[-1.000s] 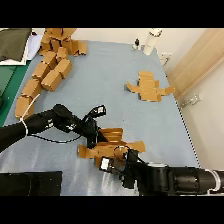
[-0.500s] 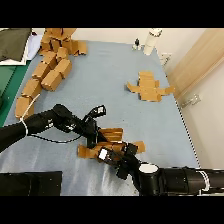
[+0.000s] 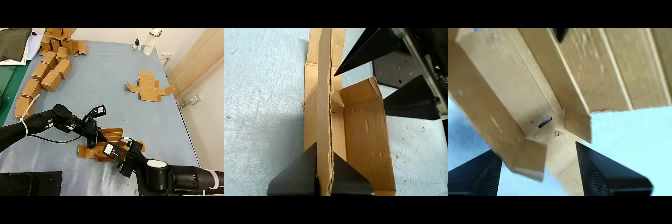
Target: Fold the box.
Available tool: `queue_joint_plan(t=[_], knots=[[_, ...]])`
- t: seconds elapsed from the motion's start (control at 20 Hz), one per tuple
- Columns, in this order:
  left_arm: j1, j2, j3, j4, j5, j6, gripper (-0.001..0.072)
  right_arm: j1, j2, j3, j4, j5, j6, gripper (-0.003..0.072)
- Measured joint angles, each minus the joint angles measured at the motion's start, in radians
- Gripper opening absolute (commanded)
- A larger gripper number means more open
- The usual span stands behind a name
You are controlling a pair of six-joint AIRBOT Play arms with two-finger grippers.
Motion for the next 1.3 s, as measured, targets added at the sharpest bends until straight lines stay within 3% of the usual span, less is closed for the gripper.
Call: queue_joint_plan(t=[0.3,0.45,0.65,0.8,0.95,1.15,1.3], knots=[[0.0,0.0,0.0,0.0,0.0,0.0,0.0012,-0.072,0.092,-0.008,0.036,0.023,-0.24,0.072],[0.0,0.0,0.0,0.0,0.001,0.0,0.0012,-0.121,0.108,-0.048,0.023,0.112,-0.295,0.072],[0.0,0.0,0.0,0.0,0.001,0.0,0.0012,-0.256,0.153,-0.099,0.134,0.242,-0.466,0.072],[0.0,0.0,0.0,0.0,0.0,0.0,0.0012,-0.396,0.182,-0.113,0.315,0.286,-0.726,0.072],[0.0,0.0,0.0,0.0,0.0,0.0,0.0012,-0.572,0.175,-0.117,0.586,0.299,-1.092,0.072],[0.0,0.0,0.0,0.0,0.0,0.0,0.0012,-0.797,0.107,-0.114,0.946,0.254,-1.561,0.072],[0.0,0.0,0.0,0.0,0.0,0.0,0.0012,-0.881,0.018,-0.092,1.086,0.225,-1.742,0.072]])
